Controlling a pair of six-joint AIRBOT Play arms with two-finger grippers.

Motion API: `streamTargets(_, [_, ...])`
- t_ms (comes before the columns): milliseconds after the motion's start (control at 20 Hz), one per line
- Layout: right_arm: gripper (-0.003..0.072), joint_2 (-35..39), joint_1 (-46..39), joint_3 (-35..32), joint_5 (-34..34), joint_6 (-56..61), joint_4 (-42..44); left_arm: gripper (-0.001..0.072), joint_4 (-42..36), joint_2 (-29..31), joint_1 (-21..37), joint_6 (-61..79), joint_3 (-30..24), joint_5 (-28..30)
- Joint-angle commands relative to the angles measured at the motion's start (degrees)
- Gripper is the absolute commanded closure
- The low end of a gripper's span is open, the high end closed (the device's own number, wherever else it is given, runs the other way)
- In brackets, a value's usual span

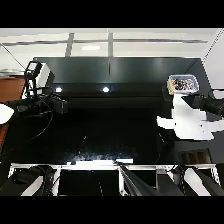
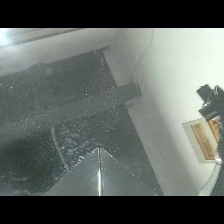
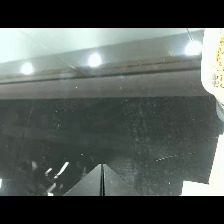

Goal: Fold the box and place the chain.

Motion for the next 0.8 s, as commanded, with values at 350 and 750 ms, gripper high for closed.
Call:
streamTargets(350, [0.0661,0.04,0.02,0.00,-1.68,0.00,0.02,0.0679,0.00,0.04,0.02,0.02,0.00,0.00])
streamTargets(750, [-0.0027,0.04,0.00,0.00,-3.50,4.20,-8.61,0.0679,0.00,0.04,0.02,0.02,0.00,0.00])
